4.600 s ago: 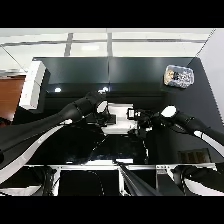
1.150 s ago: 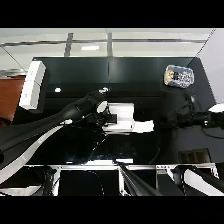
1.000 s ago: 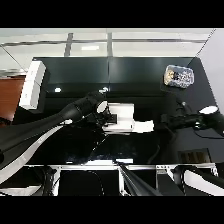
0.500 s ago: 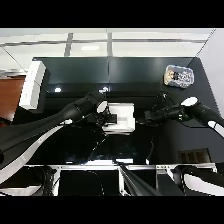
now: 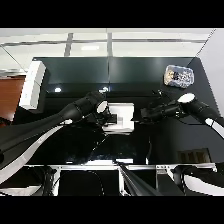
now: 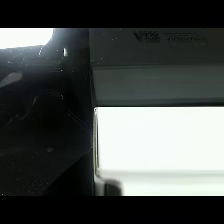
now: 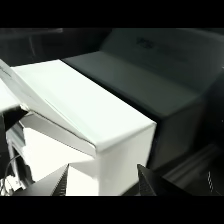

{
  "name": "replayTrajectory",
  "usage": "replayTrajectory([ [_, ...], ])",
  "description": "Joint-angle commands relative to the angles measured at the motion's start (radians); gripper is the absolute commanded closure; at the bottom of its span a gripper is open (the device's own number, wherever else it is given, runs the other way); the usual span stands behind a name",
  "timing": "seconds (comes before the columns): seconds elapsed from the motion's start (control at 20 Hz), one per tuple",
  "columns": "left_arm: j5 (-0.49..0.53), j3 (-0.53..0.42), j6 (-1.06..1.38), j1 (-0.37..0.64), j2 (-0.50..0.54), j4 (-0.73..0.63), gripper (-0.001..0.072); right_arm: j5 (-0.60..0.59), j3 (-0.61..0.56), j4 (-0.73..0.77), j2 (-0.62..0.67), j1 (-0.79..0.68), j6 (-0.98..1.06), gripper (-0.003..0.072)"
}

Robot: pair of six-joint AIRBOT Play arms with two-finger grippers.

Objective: Fold the box and place the chain.

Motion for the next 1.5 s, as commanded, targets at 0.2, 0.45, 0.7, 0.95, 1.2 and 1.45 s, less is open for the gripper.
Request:
replayTrajectory([
  [0.2,0.0,0.0,0.0,0.001,0.0,0.0,0.0681,-0.14,0.082,-0.201,-0.001,0.17,0.238,0.0326],
  [0.45,0.0,0.0,0.0,0.001,0.0,0.0,0.0681,-0.153,0.164,-0.478,-0.001,0.292,0.534,0.0326],
  [0.7,0.0,0.0,0.0,0.001,0.0,0.001,0.0681,-0.129,0.292,-0.853,-0.038,0.452,0.876,0.0334],
  [0.95,0.0,0.0,0.0,0.001,0.0,0.0,0.0681,-0.01,0.383,-1.039,-0.124,0.539,1.101,0.0334],
  [1.2,0.0,0.0,0.0,0.001,0.0,0.0,0.0681,-0.006,0.383,-0.967,-0.147,0.539,1.11,0.038],
  [1.45,0.0,0.0,0.0,0.001,0.0,0.0,0.0681,0.011,0.383,-0.96,-0.169,0.539,1.109,0.0633],
])
